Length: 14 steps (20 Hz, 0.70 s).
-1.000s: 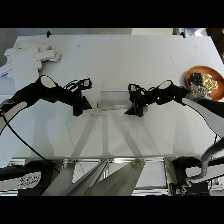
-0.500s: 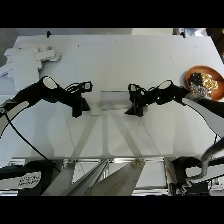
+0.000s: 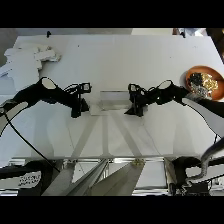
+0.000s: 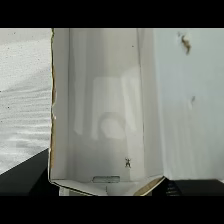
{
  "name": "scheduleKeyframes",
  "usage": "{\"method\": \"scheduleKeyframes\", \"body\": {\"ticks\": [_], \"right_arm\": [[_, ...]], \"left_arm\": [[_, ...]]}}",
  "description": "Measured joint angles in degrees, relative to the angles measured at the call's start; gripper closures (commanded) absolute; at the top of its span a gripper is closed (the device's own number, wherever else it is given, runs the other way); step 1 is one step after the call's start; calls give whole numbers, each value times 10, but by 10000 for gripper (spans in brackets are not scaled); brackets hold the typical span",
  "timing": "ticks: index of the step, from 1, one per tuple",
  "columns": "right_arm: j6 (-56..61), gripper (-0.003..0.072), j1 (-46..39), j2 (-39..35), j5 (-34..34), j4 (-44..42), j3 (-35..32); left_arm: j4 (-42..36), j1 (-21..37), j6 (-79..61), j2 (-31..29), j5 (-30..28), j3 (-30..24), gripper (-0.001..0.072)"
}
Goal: Fold the box and place the chain.
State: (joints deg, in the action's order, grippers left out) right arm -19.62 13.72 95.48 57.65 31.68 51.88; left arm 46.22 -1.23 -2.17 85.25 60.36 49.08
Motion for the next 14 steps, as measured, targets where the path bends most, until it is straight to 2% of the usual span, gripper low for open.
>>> {"method": "scheduleKeyframes", "body": {"ticks": [2, 5, 9, 11, 14], "right_arm": [[-1, 377, 0, 0, 0, 0, 0], [-1, 377, 0, 0, 0, 0, 0], [1, 377, 0, 0, 0, 0, 0], [1, 377, 0, 0, 0, 0, 0], [1, 377, 0, 0, 0, 0, 0]], "left_arm": [[-12, 0, -7, 0, -2, -2, 477], [-20, 0, -13, 0, -2, -3, 479], [-7, 0, -24, 0, -5, -3, 512], [14, 0, -28, 0, -12, -3, 626], [33, 1, -30, 0, -20, -3, 638]]}}
